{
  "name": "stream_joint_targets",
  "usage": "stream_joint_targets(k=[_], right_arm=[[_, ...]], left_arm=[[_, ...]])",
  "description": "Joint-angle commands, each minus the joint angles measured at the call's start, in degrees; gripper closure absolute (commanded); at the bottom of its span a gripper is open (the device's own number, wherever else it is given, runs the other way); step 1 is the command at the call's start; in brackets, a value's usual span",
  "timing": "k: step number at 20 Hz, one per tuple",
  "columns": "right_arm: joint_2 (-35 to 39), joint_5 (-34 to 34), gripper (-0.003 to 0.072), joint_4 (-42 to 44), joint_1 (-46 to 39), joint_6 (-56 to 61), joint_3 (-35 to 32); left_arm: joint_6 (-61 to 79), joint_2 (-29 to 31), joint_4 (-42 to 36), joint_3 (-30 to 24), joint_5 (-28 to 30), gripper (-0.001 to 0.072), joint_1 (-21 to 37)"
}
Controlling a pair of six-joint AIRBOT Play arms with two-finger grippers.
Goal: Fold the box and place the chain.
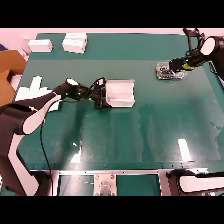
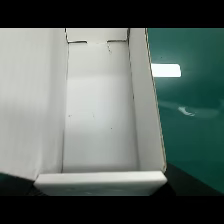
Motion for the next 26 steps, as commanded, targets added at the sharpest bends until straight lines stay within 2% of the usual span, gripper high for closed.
stream_joint_targets(k=[1, 4, 8, 11, 13, 18, 26], right_arm=[[-4.26, -6.54, 0.0309, 0.96, -3.98, -3.80, 2.99], [-9.94, -9.31, 0.0323, 3.15, -5.20, -6.08, 8.41], [-19.37, -9.55, 0.0322, 4.98, -5.66, -7.43, 18.03], [-24.79, -10.82, 0.0322, 5.53, -5.66, -8.44, 22.62], [-26.67, -12.83, 0.0322, 5.77, -5.73, -8.41, 22.82], [-29.94, -12.92, 0.0321, 6.69, -5.66, -8.41, 22.64], [-31.58, -6.58, 0.0320, 7.96, -5.20, -9.27, 22.47]], left_arm=[[0.00, -0.04, -0.11, 0.00, -0.02, 0.0184, 0.02], [0.00, -0.04, -0.11, 0.00, 0.02, 0.0184, 0.02], [0.00, -0.04, -0.11, 0.00, 0.02, 0.0184, 0.02], [0.00, -0.04, -0.11, 0.00, 0.02, 0.0184, 0.02], [0.00, -0.04, -0.11, 0.00, 0.00, 0.0184, 0.02], [0.00, -0.04, -0.13, 0.00, 0.00, 0.0184, 0.02], [0.00, -0.04, -0.13, 0.00, 0.02, 0.0184, 0.02]])
